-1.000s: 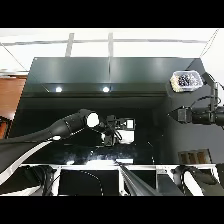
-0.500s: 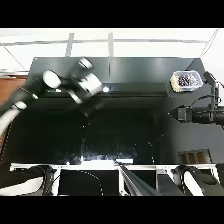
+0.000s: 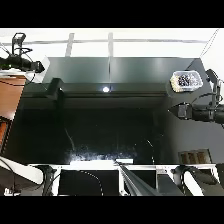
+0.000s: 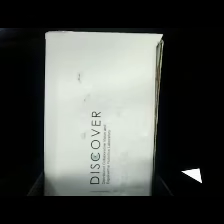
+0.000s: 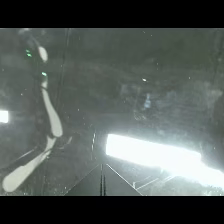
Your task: Fold the box and place the chain.
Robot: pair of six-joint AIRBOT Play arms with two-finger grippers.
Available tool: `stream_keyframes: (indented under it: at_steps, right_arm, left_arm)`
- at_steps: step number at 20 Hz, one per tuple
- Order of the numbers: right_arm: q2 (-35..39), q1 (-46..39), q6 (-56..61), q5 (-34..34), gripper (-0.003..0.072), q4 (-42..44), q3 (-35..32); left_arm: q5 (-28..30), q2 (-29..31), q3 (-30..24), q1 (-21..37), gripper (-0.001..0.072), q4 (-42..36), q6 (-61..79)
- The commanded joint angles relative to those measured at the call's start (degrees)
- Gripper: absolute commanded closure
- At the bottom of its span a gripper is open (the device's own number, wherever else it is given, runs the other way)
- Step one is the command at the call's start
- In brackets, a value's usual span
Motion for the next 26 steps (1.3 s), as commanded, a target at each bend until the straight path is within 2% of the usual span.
stream_keyframes:
  at_steps: [1, 3, 5, 7, 10, 12, 14, 15, 16, 17, 19, 20, 21, 23, 26]
  right_arm:
    - [0.02, -0.04, 0.02, -0.70, 0.0674, 0.42, 0.02]
    - [0.02, -0.04, 0.00, -0.83, 0.0674, 0.37, 0.02]
    - [0.02, -0.04, 0.02, -0.92, 0.0674, 0.39, 0.02]
    - [0.02, 0.09, 0.00, -0.39, 0.0674, 0.44, 0.02]
    - [0.02, 0.15, -1.27, 0.17, 0.0675, 1.51, 0.02]
    - [0.02, 0.90, -4.79, -1.22, 0.0675, 4.42, 0.04]
    - [0.02, 1.84, -4.79, -2.56, 0.0675, 5.57, 0.04]
    - [0.02, 2.21, -4.85, -2.54, 0.0675, 5.55, 0.04]
    - [0.02, 2.64, -6.43, -2.36, 0.0675, 5.55, 0.09]
    - [0.02, 3.43, -8.57, -2.08, 0.0675, 5.14, 0.26]
    - [0.02, 4.57, -8.87, -1.86, 0.0675, 3.82, 0.94]
    - [0.11, 4.70, -8.87, -1.57, 0.0675, 3.45, 1.25]
    - [0.33, 4.70, -8.87, -1.44, 0.0675, 3.41, 1.36]
    - [1.70, 4.70, -8.76, -2.67, 0.0676, 1.92, 1.36]
    - [4.96, 4.66, -5.38, -8.07, 0.0676, -6.78, 1.36]
  left_arm:
    - [-1.31, -8.66, 7.69, 1.73, 0.0302, 3.69, -4.17]
    - [0.04, -10.60, 8.31, 1.16, 0.0295, 1.86, -4.26]
    - [-0.02, -10.86, 8.46, 0.28, -0.0005, 3.96, -4.07]
    - [-4.72, -10.36, 12.20, -0.61, -0.0006, 8.50, -7.32]
    - [-15.87, -8.31, 21.38, -1.38, -0.0005, 8.98, -11.78]
    - [-21.16, -3.54, 22.10, -2.19, -0.0005, 8.85, -13.97]
    - [-26.75, 1.99, 20.72, -2.73, 0.0001, 9.11, -21.79]
    - [-30.32, 4.85, 19.47, -2.86, 0.0067, 9.09, -28.55]
    - [-33.99, 7.32, 18.29, -2.84, 0.0412, 9.01, -32.54]
    - [-38.05, 9.90, 16.52, -2.84, 0.0676, 8.04, -33.27]
    - [-41.92, 15.56, 10.62, -3.43, 0.0680, 4.39, -31.06]
    - [-40.68, 19.23, 6.32, -4.31, 0.0680, 2.78, -29.73]
    - [-36.68, 24.20, 0.15, -5.60, 0.0680, 1.64, -29.18]
    - [-24.11, 35.78, -14.99, -8.87, 0.0680, 1.14, -29.09]
    - [-7.54, 52.09, -36.79, -13.79, 0.0679, -2.82, -25.64]
